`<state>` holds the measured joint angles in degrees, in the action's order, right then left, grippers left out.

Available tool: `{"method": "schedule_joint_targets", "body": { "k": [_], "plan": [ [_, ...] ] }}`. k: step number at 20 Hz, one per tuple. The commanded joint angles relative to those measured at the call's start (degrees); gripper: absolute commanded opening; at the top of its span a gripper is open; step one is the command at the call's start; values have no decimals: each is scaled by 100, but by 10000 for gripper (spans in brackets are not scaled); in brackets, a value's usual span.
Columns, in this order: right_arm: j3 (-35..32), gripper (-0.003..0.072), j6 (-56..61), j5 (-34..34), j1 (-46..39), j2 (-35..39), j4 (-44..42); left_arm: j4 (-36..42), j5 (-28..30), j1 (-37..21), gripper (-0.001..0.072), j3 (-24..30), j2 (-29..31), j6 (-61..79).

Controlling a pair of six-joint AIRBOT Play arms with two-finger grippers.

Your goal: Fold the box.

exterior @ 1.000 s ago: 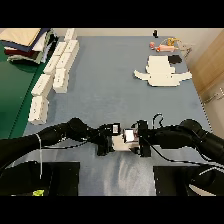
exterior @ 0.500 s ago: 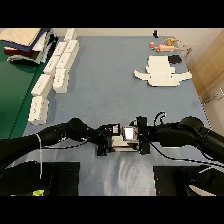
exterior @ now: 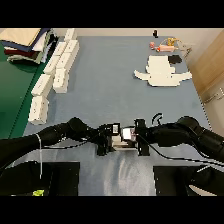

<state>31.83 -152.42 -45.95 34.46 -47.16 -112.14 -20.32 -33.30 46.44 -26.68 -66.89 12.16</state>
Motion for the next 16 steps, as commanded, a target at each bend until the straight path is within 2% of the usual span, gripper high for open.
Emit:
{"method": "schedule_joint_targets", "body": {
  "k": [1, 3, 4, 5, 11, 12, 16],
  "plan": [
    [0, 220, 2, -59, 2, -122, -61, -2, -24, 0, 242, -4, -2, 2],
    [0, 256, 2, -142, 9, -120, -111, -2, -24, 0, 243, -4, -2, 4],
    [0, 390, 2, -214, 9, -122, -146, -2, -24, 2, 243, -4, -2, 4],
    [0, 423, 2, -275, 9, -120, -168, -2, -24, 0, 243, -4, -2, 4],
    [2, 434, 87, -315, 7, 186, -166, -2, -24, 2, 243, -4, -2, 4],
    [11, 475, 236, -319, 7, 289, -164, -2, -24, 0, 243, -4, -2, 4],
    [37, 481, 1086, -426, 4, 776, -133, -2, -24, 0, 243, -4, -2, 4]
  ]
}}
